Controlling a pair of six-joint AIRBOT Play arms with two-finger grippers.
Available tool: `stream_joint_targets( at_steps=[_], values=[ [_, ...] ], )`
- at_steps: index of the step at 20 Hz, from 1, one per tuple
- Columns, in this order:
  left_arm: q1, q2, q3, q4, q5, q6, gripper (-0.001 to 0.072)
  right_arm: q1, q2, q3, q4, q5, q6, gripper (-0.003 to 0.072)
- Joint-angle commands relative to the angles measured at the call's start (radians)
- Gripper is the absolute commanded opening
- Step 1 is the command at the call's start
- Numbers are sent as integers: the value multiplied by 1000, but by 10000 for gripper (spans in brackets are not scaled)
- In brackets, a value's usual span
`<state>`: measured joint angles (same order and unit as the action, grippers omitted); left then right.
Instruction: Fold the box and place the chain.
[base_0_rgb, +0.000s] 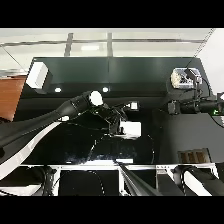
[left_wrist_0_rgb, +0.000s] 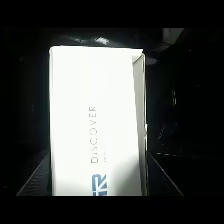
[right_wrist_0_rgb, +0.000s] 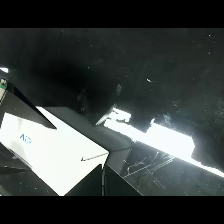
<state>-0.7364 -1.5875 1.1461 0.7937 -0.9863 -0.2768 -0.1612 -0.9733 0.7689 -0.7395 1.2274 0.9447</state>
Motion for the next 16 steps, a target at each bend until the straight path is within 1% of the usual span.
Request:
stream_joint_targets(
  at_steps=[1, 4, 8, 10, 11, 12, 13, 14, 16],
  values=[
    [-25, -19, 0, 1, 60, 22, 711, -1, 0, 0, 0, -5, 1, 15],
    [-72, -40, 0, 2, 118, 69, 711, -1, 0, 0, 1, -9, 1, 15],
    [-130, -59, 0, 2, 267, 69, 711, -1, 0, 0, 0, -9, 1, 15],
    [-140, -63, 0, 2, 278, 68, 699, -1, 0, 0, 1, -8, 1, 15],
    [-139, -62, 2, 3, 266, 67, 561, -1, 0, 0, 0, -8, 1, 15],
    [-132, -58, 2, 3, 245, 66, 360, -1, 0, 0, 0, -8, 1, 15],
    [-122, -51, 2, 3, 219, 57, 330, -1, 0, 0, 0, -8, 1, 15],
    [-107, -40, 2, 6, 196, 25, 330, -1, 0, 0, -3, -8, 1, 15],
    [-51, -4, 0, 52, 148, -79, 294, -1, 0, 0, -7, -6, 2, 15]
  ],
)
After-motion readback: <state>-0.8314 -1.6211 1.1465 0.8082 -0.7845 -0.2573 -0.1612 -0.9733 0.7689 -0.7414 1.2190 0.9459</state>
